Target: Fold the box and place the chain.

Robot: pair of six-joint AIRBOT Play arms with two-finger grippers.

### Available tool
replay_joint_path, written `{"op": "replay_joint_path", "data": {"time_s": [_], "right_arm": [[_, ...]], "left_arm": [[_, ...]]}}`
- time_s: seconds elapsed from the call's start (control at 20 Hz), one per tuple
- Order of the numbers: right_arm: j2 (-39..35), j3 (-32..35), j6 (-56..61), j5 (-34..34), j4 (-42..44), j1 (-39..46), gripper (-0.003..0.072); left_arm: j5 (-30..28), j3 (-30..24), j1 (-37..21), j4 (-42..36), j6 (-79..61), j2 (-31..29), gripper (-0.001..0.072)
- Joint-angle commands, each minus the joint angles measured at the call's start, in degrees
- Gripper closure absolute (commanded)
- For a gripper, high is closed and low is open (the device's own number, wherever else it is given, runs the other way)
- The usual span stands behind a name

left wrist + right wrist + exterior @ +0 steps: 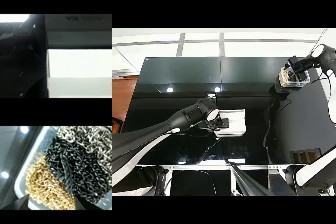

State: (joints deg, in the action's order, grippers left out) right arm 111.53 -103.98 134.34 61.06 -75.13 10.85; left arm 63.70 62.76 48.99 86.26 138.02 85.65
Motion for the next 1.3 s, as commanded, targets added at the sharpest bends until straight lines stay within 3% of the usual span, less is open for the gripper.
{"op": "replay_joint_path", "data": {"time_s": [0.0, 0.05, 0.15, 0.2, 0.25, 0.45, 0.65, 0.9, 1.25], "right_arm": [[1.90, -0.07, -1.01, 0.39, 0.35, -0.20, 0.0062], [2.10, -0.07, -1.77, 0.26, 0.57, -0.28, 0.0063], [2.12, -0.13, -4.07, 0.31, 1.11, -0.37, 0.0230], [2.10, -0.44, -6.82, 0.70, 2.23, -0.22, 0.0460], [1.95, -0.90, -9.77, 1.40, 3.48, 0.00, 0.0633], [-0.59, -4.68, -18.60, 7.34, 4.02, 1.57, 0.0635], [-7.69, -5.09, -27.91, 8.63, 6.75, 4.13, 0.0680], [-22.93, -5.09, -46.14, 12.70, 10.32, 4.57, 0.0680], [-42.82, -5.09, -50.42, 9.79, 15.41, 4.74, 0.0680]], "left_arm": [[0.00, 0.02, 0.00, 0.02, 0.02, 0.02, 0.0684], [-0.04, 0.02, 0.00, 0.02, 0.02, 0.02, 0.0684], [-0.20, 0.02, 0.00, 0.02, 0.02, 0.02, 0.0684], [-0.22, 0.02, 0.00, 0.02, 0.02, 0.02, 0.0684], [-0.22, 0.02, 0.00, 0.02, 0.04, 0.02, 0.0684], [-0.22, 0.02, 0.00, 0.04, 0.02, 0.02, 0.0684], [-0.22, 0.02, 0.00, 0.02, 0.02, 0.02, 0.0684], [-0.17, 0.02, 0.00, 0.02, 0.04, 0.02, 0.0684], [-0.22, 0.02, 0.00, 0.02, 0.04, 0.02, 0.0684]]}}
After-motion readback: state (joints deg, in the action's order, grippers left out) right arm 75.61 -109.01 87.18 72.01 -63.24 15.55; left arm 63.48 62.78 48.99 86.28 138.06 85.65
